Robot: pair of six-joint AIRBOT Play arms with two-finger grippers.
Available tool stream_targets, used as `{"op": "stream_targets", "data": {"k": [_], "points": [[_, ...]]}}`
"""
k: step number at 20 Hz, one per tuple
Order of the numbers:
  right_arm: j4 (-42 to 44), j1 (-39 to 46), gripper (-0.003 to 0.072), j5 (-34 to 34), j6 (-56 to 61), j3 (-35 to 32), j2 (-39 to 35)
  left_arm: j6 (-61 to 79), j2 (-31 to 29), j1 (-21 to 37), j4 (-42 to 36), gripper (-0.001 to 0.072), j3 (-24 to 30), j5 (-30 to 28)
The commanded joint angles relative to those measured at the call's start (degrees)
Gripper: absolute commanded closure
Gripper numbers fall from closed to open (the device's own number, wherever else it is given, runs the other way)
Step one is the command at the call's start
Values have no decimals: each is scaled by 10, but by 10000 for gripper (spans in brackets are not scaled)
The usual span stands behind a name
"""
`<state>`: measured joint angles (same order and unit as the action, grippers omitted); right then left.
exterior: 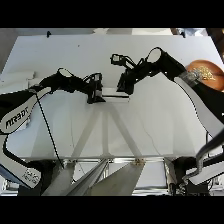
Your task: Fold the box and place the chain.
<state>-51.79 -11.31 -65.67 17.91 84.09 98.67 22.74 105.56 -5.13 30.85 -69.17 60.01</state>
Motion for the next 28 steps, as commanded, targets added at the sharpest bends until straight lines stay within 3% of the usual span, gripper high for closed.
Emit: {"op": "stream_targets", "data": {"k": [1,7,13,15,17,20,24,27,28], "points": [[-28,-13,507,23,5,0,-10,2,0,0,0,548,0,0],[-109,-45,518,19,56,0,-15,2,0,0,0,548,0,0],[-136,-52,531,26,108,-2,-15,2,0,0,0,548,0,0],[-141,-55,482,21,108,-2,-15,2,0,0,0,548,0,0],[-142,-57,481,20,108,-2,-15,2,0,0,0,548,0,0],[-142,-58,388,16,108,-2,-15,2,0,0,0,548,0,0],[-142,-58,382,6,108,-2,-15,2,0,0,0,548,0,0],[-139,-58,274,2,108,-2,-15,2,0,0,0,548,0,0],[-139,-58,274,2,108,-2,-15,2,0,0,0,548,0,0]]}}
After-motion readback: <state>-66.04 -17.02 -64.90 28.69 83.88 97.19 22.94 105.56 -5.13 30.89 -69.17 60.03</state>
